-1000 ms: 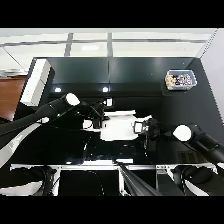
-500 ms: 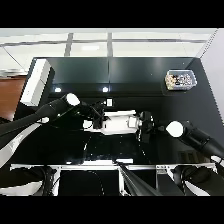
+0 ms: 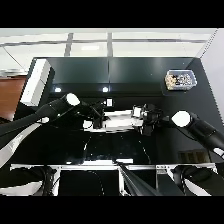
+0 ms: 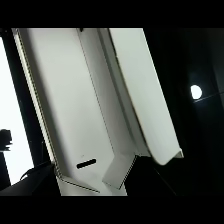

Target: Fold the box and place the chain.

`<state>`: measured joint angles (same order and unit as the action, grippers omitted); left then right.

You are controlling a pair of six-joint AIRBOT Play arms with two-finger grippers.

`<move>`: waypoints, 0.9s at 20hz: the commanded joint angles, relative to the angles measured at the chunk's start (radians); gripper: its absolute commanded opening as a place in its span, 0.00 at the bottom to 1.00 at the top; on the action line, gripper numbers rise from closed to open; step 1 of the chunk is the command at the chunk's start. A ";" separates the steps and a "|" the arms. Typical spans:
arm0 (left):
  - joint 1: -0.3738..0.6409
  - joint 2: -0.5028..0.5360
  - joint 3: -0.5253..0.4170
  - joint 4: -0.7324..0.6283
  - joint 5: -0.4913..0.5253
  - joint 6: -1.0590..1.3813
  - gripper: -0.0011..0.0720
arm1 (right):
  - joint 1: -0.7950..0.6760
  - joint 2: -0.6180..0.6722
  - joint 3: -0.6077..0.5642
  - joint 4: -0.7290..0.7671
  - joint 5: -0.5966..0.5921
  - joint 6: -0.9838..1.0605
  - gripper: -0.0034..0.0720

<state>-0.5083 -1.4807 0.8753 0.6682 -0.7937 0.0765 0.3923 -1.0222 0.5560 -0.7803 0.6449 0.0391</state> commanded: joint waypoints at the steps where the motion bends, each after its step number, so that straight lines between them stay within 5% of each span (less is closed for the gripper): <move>1: 0.000 -0.001 0.001 0.000 0.000 0.001 0.05 | -0.060 -0.056 0.003 0.243 0.080 -0.262 0.99; 6: 0.000 -0.001 0.001 0.000 0.000 0.001 0.05 | -0.089 -0.182 0.003 0.365 0.136 -0.419 0.99; 18: 0.000 -0.001 0.001 0.000 0.000 0.001 0.05 | -0.048 -0.259 0.011 0.221 0.106 -0.272 0.99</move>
<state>-0.5083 -1.4807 0.8753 0.6689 -0.7963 0.0784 0.3359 -1.2736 0.5636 -0.5144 0.7605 -0.2779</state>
